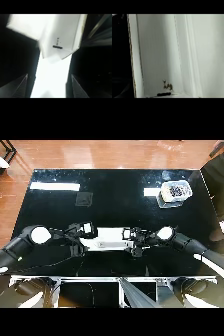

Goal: Fold the box and place the chain.

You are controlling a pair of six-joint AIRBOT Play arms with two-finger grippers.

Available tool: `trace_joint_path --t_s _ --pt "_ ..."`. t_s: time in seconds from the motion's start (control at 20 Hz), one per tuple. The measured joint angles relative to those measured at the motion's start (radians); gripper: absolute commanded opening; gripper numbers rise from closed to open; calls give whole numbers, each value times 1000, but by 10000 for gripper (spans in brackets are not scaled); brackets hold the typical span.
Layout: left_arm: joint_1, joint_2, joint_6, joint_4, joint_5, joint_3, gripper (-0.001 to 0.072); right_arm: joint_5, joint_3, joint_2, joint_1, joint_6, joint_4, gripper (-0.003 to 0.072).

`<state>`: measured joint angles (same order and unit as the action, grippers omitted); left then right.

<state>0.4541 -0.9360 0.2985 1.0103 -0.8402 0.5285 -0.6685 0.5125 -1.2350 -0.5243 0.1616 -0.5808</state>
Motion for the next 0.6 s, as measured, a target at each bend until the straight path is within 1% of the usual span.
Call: trace_joint_path --t_s 0.15,0.3,0.35,0.5,0.55,0.6 --pt "27 -63 -101 -19 51 -5 633 0 0 0 0 0 0 470" --pt "57 -111 -146 -63 114 -5 624 0 0 0 0 0 0 470" --pt "68 -125 -159 -79 134 -6 596 0 0 0 0 0 0 470" --pt "89 -155 -181 -107 163 -6 408 0 0 0 0 0 0 470" --pt "93 -161 -187 -114 170 -6 404 0 0 0 0 0 0 470" --pt "96 -166 -188 -118 170 -6 379 0 0 0 0 0 0 470"
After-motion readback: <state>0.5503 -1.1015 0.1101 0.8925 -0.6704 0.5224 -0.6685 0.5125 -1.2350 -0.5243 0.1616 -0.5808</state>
